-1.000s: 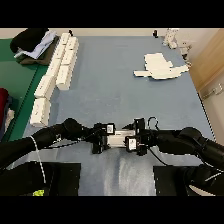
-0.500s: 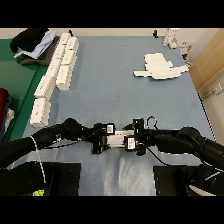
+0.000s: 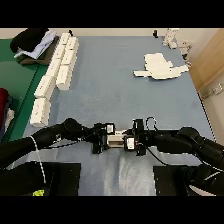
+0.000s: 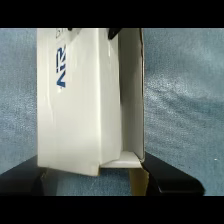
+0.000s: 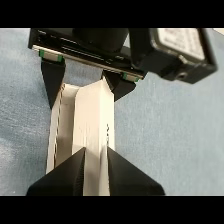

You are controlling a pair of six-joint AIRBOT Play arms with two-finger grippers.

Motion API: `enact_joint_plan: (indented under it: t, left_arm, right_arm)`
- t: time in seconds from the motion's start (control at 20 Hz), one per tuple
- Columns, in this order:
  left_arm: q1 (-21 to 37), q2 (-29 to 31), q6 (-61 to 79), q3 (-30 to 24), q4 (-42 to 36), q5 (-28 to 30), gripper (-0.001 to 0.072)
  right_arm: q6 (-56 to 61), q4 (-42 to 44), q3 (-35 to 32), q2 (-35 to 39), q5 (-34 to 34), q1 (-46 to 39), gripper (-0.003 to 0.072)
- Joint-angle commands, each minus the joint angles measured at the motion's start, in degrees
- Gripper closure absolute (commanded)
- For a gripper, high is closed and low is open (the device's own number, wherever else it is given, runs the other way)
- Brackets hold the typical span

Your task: Fold the box.

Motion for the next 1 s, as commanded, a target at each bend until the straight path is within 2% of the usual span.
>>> enact_joint_plan:
  t: [0.0, 0.9, 0.95]
  left_arm:
    - [0.0, 0.0, 0.0, 0.0, 0.1, 0.0, 0.0254]
    - [0.0, 0.0, 0.0, 0.0, 0.0, 0.0, 0.0254]
    - [0.0, 0.0, 0.0, 0.0, 0.0, 0.0, 0.0255]
  right_arm:
    - [0.0, 0.8, 0.0, -0.1, 0.1, 0.0, 0.0497]
    - [0.0, 3.9, -0.3, -2.4, -4.4, 1.0, 0.0483]
    - [0.0, 3.9, -0.3, -2.4, -4.4, 1.0, 0.0429]
